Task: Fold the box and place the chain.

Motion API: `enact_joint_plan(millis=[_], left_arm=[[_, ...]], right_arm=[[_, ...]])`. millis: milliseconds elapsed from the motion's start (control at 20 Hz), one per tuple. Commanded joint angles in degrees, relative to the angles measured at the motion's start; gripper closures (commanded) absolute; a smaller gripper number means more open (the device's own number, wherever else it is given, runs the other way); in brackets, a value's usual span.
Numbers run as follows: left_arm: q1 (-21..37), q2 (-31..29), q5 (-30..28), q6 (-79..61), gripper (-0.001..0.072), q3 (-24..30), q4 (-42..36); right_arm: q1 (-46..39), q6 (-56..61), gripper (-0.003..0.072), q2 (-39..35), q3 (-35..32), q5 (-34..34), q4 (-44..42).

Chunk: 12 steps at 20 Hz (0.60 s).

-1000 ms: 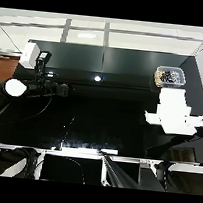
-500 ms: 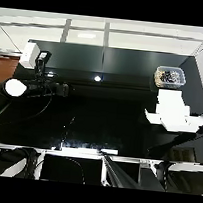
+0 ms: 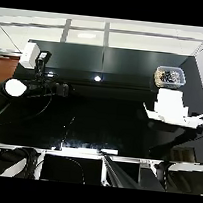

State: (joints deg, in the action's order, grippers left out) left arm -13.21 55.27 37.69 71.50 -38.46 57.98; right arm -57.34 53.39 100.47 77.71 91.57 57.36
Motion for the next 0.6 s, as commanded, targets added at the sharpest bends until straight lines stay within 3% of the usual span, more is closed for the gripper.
enact_joint_plan(millis=[0, 300, 550], left_arm=[[-0.02, 0.04, 0.00, 0.00, -0.0001, -0.02, -0.02], [-0.02, 0.02, 0.09, -0.02, -0.0001, -0.02, 0.00], [-0.04, 0.02, 0.46, 0.04, -0.0001, -0.02, -0.66]], right_arm=[[0.57, -0.50, 0.0674, -0.09, 0.00, 2.56, -0.48], [8.66, -4.24, 0.0673, -4.07, -8.20, 2.78, -14.60], [22.14, -5.88, 0.0673, -17.18, -20.11, -7.87, -25.49]])
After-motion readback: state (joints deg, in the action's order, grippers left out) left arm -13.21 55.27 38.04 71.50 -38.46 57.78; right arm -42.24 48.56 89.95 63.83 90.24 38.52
